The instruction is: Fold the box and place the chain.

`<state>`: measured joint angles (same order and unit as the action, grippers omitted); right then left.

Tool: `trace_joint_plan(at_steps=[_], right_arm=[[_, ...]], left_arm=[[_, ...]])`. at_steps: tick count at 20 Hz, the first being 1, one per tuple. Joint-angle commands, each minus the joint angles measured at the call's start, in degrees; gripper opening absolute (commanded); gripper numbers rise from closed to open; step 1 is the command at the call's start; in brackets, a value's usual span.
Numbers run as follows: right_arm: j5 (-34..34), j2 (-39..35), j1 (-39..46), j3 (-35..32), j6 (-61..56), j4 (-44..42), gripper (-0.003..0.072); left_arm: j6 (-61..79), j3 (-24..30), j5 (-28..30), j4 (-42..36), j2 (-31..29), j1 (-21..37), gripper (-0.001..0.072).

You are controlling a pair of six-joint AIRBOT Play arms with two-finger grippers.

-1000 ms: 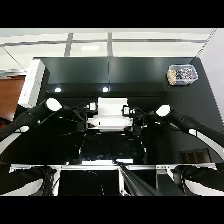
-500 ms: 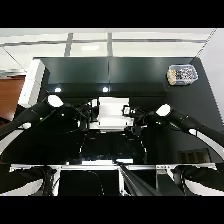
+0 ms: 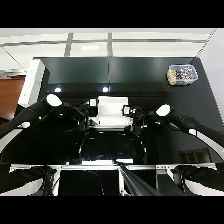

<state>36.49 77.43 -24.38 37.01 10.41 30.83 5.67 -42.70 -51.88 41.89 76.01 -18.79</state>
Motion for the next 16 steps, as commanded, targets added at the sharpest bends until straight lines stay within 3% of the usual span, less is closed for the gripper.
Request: trace_joint_plan(at_steps=[1, 6, 7, 8, 11, 14, 15, 16], right_arm=[[0.28, -0.02, -0.02, -0.02, -0.11, 0.09, 0.0403], [0.28, -0.02, -0.02, -0.02, -0.09, 0.11, 0.0403], [0.28, -0.04, -0.02, -0.02, -0.11, 0.09, 0.0403], [0.28, -0.02, -0.02, -0.02, -0.09, 0.11, 0.0403], [0.28, -0.04, -0.02, -0.02, -0.11, 0.11, 0.0403], [0.28, -0.04, -0.02, -0.02, -0.11, 0.11, 0.0403], [0.28, -0.02, -0.02, -0.02, -0.11, 0.11, 0.0403], [0.28, -0.02, -0.02, -0.02, -0.11, 0.11, 0.0403]], left_arm=[[-0.07, -0.52, 0.59, 2.43, -1.09, 1.70, 0.0447], [-3.74, -2.23, -0.61, 13.03, -1.75, 2.34, 0.0447], [-3.65, -2.23, -1.62, 13.51, -1.73, 2.29, 0.0503], [-3.43, -2.23, -2.27, 12.39, -1.66, 2.03, 0.0720], [-3.19, -2.21, -1.16, 10.67, -1.16, -0.24, 0.0712], [-2.71, -2.21, 0.87, 3.08, -0.22, -2.03, 0.0683], [-2.40, -2.23, 0.76, 2.12, 0.02, -2.58, 0.0593], [-2.43, -2.21, 0.68, 2.47, 0.07, -3.04, 0.0416]])
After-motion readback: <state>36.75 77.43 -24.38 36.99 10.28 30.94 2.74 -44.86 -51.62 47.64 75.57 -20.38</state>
